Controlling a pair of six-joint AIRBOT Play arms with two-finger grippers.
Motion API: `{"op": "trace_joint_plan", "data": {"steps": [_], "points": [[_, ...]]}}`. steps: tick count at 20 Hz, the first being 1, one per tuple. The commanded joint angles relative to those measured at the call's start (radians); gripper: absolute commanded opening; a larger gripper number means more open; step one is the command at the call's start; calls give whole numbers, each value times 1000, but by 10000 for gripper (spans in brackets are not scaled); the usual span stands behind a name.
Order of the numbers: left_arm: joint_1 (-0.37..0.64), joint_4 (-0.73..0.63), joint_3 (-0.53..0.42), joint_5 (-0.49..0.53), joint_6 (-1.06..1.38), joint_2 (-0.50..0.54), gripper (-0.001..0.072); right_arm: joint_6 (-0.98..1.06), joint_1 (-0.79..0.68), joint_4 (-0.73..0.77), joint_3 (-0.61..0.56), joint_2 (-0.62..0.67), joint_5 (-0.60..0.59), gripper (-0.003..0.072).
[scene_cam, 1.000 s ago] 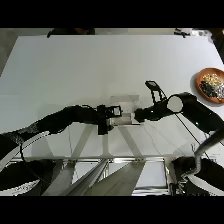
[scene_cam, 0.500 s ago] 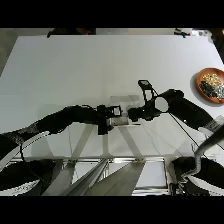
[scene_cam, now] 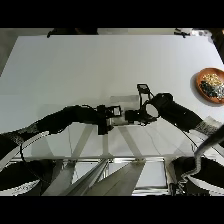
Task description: Fold the box and place the chain.
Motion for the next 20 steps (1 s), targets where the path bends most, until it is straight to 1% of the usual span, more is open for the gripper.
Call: {"op": "trace_joint_plan", "data": {"steps": [1,2,4,7,9,10,11,13,17,18,20], "points": [[0,0,0,-2,0,-1,83,119,23,-22,1,-9,-24,451],[0,0,0,-2,0,-1,83,141,23,-22,1,-14,-16,445],[0,0,0,-2,0,-1,83,161,23,-22,1,-28,-10,403],[0,0,0,-2,0,0,83,161,23,-23,1,-37,7,384],[0,0,0,-2,0,0,83,159,23,-42,1,-37,27,351],[0,0,0,-2,0,-1,83,133,23,-50,1,-37,34,326],[0,0,0,-2,0,0,83,76,23,-52,1,-37,34,317],[0,0,0,-2,0,0,83,-39,35,-64,1,-37,33,319],[0,0,0,-2,0,-1,83,-74,37,-68,1,-37,6,314],[0,0,0,-2,0,-1,83,-74,37,-67,1,-37,5,269],[0,0,0,-2,0,0,83,-76,37,-67,1,-37,11,98]]}}
